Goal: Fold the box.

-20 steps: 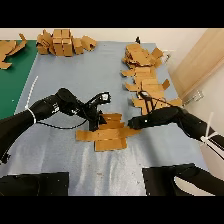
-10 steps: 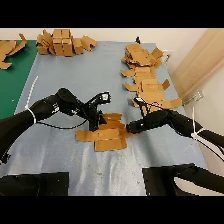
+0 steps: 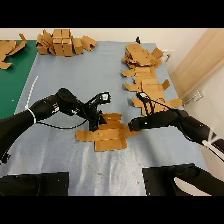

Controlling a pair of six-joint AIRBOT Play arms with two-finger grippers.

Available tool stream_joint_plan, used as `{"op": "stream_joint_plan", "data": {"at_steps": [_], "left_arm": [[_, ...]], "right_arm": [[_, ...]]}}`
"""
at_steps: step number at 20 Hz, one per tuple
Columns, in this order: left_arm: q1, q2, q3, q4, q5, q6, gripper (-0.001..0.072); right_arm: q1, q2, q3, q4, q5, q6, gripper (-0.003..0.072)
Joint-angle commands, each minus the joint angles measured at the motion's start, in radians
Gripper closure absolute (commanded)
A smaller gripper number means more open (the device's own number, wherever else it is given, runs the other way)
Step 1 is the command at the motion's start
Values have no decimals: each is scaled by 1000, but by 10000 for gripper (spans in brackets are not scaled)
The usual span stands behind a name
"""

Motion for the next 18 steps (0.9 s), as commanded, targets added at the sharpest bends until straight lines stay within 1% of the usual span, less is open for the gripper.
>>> {"op": "stream_joint_plan", "data": {"at_steps": [1, 4, 6, 7, 8, 9, 10, 11, 12, 13, 15, 16, 18], "left_arm": [[0, 0, 1, 0, 0, 0, 697], [0, 0, 1, 0, 0, 0, 697], [0, 0, 1, 0, 0, 0, 697], [0, 0, 1, 0, 0, 0, 697], [0, 0, 1, 0, 0, 0, 697], [0, 0, 1, 0, 0, 0, 697], [0, 0, 1, 0, 0, 0, 697], [0, 0, 1, 0, 0, 0, 697], [0, 0, 1, 0, 0, 0, 698], [0, 0, 1, 0, 0, 0, 697], [0, 0, 1, 0, -1, 0, 697], [0, 0, 1, 0, 0, 0, 697], [0, 0, 1, 0, 0, 0, 697]], "right_arm": [[94, 132, 0, -162, -10, 56, 684], [327, 184, 0, -389, -40, 188, 685], [522, 206, -7, -542, -91, 305, 686], [628, 222, -23, -632, -117, 369, 685], [722, 239, -48, -689, -124, 412, 685], [810, 254, -84, -724, -111, 413, 683], [867, 255, -115, -755, -88, 412, 646], [906, 245, -143, -798, -55, 405, 419], [919, 227, -159, -854, -30, 394, 255], [917, 200, -164, -912, -11, 389, 235], [909, 150, -160, -1039, 10, 390, 235], [905, 129, -159, -1069, 27, 391, 235], [905, 97, -159, -1059, 61, 391, 235]]}}
